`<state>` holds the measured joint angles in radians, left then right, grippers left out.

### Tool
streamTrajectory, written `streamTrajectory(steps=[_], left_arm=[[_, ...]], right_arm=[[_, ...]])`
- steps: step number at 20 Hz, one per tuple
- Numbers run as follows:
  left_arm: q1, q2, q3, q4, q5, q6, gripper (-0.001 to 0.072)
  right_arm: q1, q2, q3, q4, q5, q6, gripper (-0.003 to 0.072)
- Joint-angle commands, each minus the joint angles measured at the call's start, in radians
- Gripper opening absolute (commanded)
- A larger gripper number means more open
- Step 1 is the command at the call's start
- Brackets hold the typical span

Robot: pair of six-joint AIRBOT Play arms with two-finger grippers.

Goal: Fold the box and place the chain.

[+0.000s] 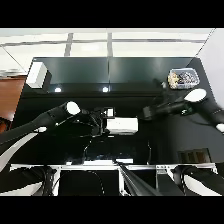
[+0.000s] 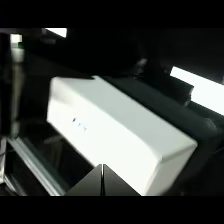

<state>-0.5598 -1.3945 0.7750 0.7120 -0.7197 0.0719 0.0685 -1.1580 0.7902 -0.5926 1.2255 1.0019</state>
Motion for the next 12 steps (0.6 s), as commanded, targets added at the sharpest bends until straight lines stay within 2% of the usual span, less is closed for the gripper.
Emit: streamTrajectory(steps=[1,4,6,9,12], left_arm=[[0.016,0.009,0.029,0.024,0.000,-0.039,0.0711],[0.017,0.046,0.081,0.072,-0.057,-0.205,0.0712],[0.016,0.082,0.113,0.083,-0.120,-0.253,0.0712],[-0.032,0.066,0.178,0.080,-0.119,-0.286,0.0709],[-0.100,-0.025,0.280,0.084,-0.119,-0.332,0.0709]], right_arm=[[-0.185,0.129,0.138,-0.137,0.192,0.045,0.0015],[-0.323,0.238,0.124,-0.293,0.231,0.046,0.0015],[-0.395,0.275,0.089,-0.344,0.229,0.046,0.0015],[-0.440,0.281,0.011,-0.285,0.167,0.040,0.0015],[-0.440,0.281,-0.055,-0.248,0.108,0.037,0.0015]])
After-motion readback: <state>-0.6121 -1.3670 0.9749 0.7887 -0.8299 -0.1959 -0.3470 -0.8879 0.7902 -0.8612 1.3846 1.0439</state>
